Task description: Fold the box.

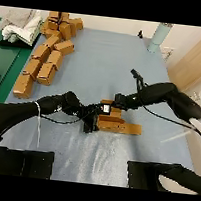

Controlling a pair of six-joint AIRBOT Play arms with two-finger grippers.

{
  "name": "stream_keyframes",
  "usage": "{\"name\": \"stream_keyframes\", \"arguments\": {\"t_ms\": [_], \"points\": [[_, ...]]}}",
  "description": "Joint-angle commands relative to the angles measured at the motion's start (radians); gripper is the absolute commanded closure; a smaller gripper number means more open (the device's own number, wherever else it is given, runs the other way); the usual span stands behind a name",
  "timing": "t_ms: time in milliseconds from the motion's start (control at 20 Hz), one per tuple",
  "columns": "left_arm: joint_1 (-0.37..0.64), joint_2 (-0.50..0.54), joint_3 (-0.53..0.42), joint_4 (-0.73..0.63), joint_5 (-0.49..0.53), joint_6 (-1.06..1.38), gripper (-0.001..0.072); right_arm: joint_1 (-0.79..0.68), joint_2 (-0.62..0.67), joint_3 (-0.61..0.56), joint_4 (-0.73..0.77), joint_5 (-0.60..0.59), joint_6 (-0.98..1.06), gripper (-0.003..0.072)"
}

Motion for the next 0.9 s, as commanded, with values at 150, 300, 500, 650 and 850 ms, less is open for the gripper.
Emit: {"name": "stream_keyframes", "arguments": {"t_ms": [150,300,500,650,850], "points": [[0.0,0.0,0.001,0.0,0.0,0.0,0.0196,-0.011,-0.246,0.031,-0.008,-0.044,-0.212,0.0685],[0.0,0.0,0.001,0.0,0.0,0.0,0.0196,-0.011,-0.264,-0.007,-0.007,-0.042,-0.257,0.0685],[0.0,0.0,0.001,0.0,0.001,0.0,0.0196,-0.011,-0.261,-0.013,-0.005,-0.032,-0.284,0.0685],[0.0,0.0,0.001,0.0,0.0,0.0,0.0196,-0.011,-0.232,-0.002,-0.008,-0.029,-0.285,0.0685],[0.0,0.0,0.001,0.0,0.0,0.0,0.0196,-0.012,-0.107,0.059,-0.047,-0.027,-0.285,0.0685]]}}
